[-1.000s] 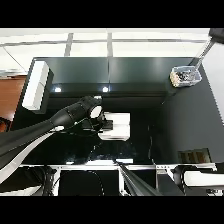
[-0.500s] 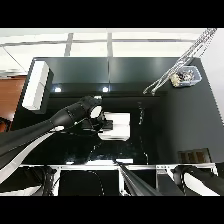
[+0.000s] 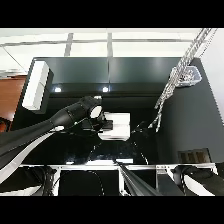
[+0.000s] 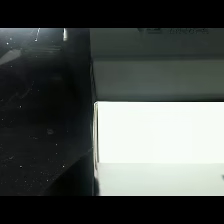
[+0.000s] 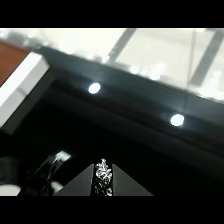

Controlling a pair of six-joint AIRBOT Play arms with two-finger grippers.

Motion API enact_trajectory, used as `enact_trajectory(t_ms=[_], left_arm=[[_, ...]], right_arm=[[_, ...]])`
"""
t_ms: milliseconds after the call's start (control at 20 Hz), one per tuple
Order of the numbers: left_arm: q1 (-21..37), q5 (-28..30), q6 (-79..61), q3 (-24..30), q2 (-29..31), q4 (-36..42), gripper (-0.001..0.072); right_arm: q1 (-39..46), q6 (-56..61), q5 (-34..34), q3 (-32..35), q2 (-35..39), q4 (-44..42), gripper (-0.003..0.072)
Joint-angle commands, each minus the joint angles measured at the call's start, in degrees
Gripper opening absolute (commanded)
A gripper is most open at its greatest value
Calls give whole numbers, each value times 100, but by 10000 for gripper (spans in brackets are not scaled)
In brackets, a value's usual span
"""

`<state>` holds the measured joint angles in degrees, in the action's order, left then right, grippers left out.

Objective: Fold the box and place the chain.

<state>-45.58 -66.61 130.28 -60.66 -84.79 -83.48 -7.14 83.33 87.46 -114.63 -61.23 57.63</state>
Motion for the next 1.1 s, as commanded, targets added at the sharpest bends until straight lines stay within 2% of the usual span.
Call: enact_trajectory(t_ms=[0,700,1050], left_arm=[[2,7,-2,2,-2,2,23],[2,9,-2,2,-2,2,22],[2,11,-2,2,-2,2,23]], right_arm=[[-133,-9,461,0,13,-540,8],[-133,-463,138,2,-4,-2090,7],[-214,-490,63,2,-4,-2426,8]])
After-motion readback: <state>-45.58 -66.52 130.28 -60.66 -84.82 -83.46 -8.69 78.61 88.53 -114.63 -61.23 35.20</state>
